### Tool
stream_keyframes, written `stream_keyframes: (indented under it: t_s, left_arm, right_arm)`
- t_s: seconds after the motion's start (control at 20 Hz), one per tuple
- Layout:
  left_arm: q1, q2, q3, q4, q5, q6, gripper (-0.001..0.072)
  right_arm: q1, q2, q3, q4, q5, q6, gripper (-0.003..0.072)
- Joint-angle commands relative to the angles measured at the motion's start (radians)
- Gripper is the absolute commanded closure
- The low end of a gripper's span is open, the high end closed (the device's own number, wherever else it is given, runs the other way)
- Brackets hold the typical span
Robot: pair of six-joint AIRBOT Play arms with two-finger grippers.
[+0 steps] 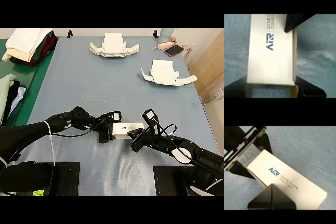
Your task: Fold the box.
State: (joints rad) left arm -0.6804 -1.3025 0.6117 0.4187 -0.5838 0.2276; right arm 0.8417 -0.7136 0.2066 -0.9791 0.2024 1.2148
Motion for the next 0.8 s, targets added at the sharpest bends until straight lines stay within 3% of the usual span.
stream_keyframes:
  t_s: [0.0, 0.4, 0.75]
  left_arm:
    - [0.001, 0.000, 0.000, 0.000, 0.000, 0.000, 0.0229]
    - [0.001, 0.000, 0.000, 0.000, 0.000, 0.000, 0.0230]
    - [0.001, 0.000, 0.000, 0.000, 0.000, 0.000, 0.0229]
  right_arm:
    - [0.005, -0.016, -0.005, 0.000, 0.002, 0.000, 0.0685]
    - [0.007, -0.002, -0.002, -0.005, -0.024, -0.001, 0.0685]
    - [0.004, 0.035, 0.079, -0.081, -0.046, -0.001, 0.0684]
